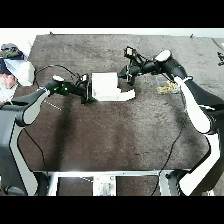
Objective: Fold the box and place the chain.
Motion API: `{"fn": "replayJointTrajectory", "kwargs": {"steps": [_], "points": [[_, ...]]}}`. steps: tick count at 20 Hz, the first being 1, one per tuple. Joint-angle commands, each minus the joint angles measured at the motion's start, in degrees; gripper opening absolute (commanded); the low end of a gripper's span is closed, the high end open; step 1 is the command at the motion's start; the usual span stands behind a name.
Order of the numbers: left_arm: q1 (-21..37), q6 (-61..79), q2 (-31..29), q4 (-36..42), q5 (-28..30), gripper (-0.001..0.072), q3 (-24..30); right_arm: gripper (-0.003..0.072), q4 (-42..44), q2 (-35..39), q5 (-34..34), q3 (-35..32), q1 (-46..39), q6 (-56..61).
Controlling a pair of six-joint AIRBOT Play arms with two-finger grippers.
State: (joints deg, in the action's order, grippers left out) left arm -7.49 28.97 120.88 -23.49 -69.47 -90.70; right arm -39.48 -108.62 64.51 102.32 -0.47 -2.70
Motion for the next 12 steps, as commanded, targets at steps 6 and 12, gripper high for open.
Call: {"fn": "replayJointTrajectory", "kwargs": {"steps": [6, 12], "points": [[0.04, 0.00, 0.02, -0.02, 0.00, 0.0349, 0.00, 0.0589, -12.31, 0.44, 5.92, -5.51, -0.02, -0.07], [0.04, 0.00, 0.02, -0.02, 0.00, 0.0348, 0.00, 0.0443, -11.74, -3.50, 0.39, -6.62, 3.23, -1.51]]}}
